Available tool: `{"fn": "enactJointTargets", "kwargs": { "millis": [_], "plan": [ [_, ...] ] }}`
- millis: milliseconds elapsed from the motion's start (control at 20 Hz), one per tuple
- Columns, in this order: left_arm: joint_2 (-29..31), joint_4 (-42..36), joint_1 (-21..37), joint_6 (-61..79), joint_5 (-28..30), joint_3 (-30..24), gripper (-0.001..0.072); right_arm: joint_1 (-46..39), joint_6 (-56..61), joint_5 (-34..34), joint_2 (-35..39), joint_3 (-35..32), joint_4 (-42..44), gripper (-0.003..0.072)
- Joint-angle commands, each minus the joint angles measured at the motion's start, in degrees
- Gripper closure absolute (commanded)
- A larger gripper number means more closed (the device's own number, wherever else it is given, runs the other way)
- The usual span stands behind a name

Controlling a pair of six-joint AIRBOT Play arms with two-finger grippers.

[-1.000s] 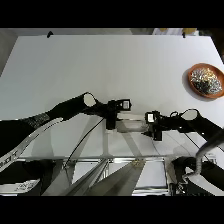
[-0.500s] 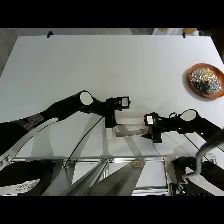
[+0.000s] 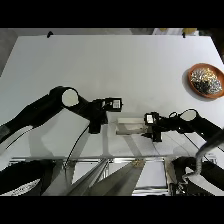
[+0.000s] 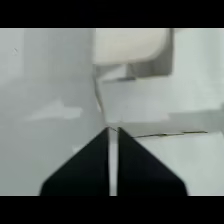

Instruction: Fold the box and place the chain.

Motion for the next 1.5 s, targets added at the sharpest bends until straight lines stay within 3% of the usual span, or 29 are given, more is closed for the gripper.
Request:
{"fn": "enactJointTargets", "kwargs": {
  "millis": [0,150,250,350,600,700,800,950,1100,1300,1450],
  "plan": [
    [5.2,4.8,-3.4,-7.6,-5.9,0.0,0.0708,0.0,-0.1,0.2,0.0,0.0,-0.1,0.0344],
    [5.6,4.6,-9.4,-15.0,-4.1,0.0,0.0708,0.0,-0.1,0.2,0.0,0.0,-0.1,0.0344],
    [4.9,4.5,-14.4,-16.3,2.4,0.0,0.0708,0.0,-0.1,0.2,0.0,0.0,-0.1,0.0344],
    [3.6,3.9,-17.6,-16.9,12.8,0.0,0.0708,0.0,-0.1,0.2,0.0,0.0,-0.1,0.0344],
    [-3.8,4.0,-15.9,-29.2,37.7,0.0,0.0708,0.0,-0.1,0.2,0.0,0.0,-0.1,0.0344],
    [-7.5,4.0,-14.3,-40.0,46.0,0.0,0.0707,0.0,-0.1,0.2,0.0,0.0,-0.1,0.0344],
    [-10.7,4.0,-13.5,-47.6,50.9,0.0,0.0704,0.0,-0.1,0.2,0.0,0.0,-0.1,0.0344],
    [-14.4,3.9,-13.0,-48.9,49.7,0.0,0.0705,0.0,-0.1,0.2,0.0,0.0,-0.1,0.0344],
    [-14.2,4.0,-12.8,-48.9,46.7,0.0,0.0703,0.0,-0.1,0.2,0.0,0.0,-0.1,0.0344],
    [-7.7,5.3,-11.5,-48.2,38.4,0.0,0.0707,0.0,-0.1,0.2,0.0,0.0,-0.1,0.0344],
    [-0.1,12.4,-11.2,-48.2,27.9,0.0,0.0707,0.0,-0.1,0.2,0.0,0.0,-0.1,0.0344]
  ]
}}
